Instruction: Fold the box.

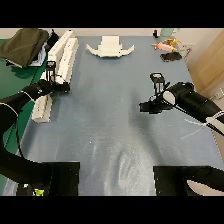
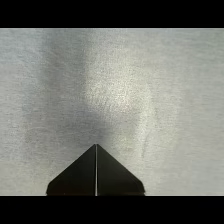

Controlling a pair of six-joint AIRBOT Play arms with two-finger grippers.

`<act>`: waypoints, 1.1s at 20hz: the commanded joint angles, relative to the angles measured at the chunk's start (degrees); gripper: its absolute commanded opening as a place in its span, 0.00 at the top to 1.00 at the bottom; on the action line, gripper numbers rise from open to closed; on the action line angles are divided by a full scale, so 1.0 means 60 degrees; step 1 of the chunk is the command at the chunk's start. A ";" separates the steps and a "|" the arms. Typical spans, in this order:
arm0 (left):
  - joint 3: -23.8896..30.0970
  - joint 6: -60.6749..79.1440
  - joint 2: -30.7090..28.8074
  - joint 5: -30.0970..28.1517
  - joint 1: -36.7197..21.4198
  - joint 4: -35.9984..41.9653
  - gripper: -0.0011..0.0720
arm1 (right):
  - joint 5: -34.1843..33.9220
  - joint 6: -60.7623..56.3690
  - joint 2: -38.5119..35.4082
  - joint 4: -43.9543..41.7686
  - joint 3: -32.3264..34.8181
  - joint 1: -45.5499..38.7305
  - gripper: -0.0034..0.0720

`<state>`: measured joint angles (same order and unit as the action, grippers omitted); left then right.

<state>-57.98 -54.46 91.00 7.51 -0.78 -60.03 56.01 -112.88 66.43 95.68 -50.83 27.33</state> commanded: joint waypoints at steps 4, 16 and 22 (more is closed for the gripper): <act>-0.0007 0.0000 0.0015 -0.0004 0.0004 -0.0004 0.26 | 0.0000 -0.0004 0.0007 -0.0004 -0.0007 0.0000 0.95; -0.0007 -0.0036 -0.0372 0.1719 -0.0222 -0.0087 0.03 | 0.0022 -0.0004 0.0007 -0.0018 -0.0007 0.0000 0.95; -0.0011 -0.0117 -0.2040 0.4535 -0.0841 -0.0084 0.03 | 0.0022 -0.0004 0.0007 -0.0018 -0.0007 0.0000 0.95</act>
<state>-57.98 -55.07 83.07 26.37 -4.54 -60.60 56.10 -112.88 66.43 95.61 -50.83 27.31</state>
